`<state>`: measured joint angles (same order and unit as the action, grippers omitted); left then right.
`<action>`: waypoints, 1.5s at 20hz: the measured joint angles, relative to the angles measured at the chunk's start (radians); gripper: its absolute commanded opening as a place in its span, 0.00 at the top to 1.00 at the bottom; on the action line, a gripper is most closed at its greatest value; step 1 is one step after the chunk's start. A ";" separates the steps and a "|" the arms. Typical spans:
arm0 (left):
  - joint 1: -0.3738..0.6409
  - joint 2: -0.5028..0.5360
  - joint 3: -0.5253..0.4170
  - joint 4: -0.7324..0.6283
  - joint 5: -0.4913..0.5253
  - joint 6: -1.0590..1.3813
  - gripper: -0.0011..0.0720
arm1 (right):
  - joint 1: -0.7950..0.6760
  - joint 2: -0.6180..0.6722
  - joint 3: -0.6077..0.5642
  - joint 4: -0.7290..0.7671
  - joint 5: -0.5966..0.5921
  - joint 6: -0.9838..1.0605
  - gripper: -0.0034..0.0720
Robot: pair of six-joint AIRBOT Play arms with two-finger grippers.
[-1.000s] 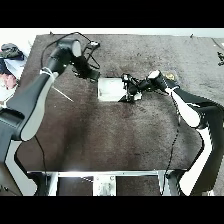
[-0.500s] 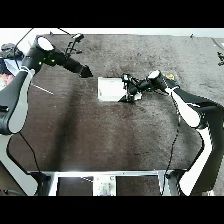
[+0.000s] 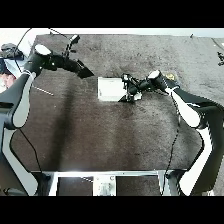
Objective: Fold the box and place the chain.
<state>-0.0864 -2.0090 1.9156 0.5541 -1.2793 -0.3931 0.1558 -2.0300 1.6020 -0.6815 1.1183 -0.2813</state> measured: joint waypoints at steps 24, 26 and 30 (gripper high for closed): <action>-0.045 -0.237 -0.001 -0.044 -0.171 0.678 0.00 | 0.000 0.000 0.000 0.000 0.000 0.000 0.34; -0.054 -0.237 -0.001 -0.042 -0.163 0.680 0.00 | 0.000 0.000 0.000 0.000 0.000 0.000 0.34; -0.062 -0.237 -0.001 -0.039 -0.151 0.671 0.00 | 0.000 0.000 0.000 0.000 0.000 0.001 0.34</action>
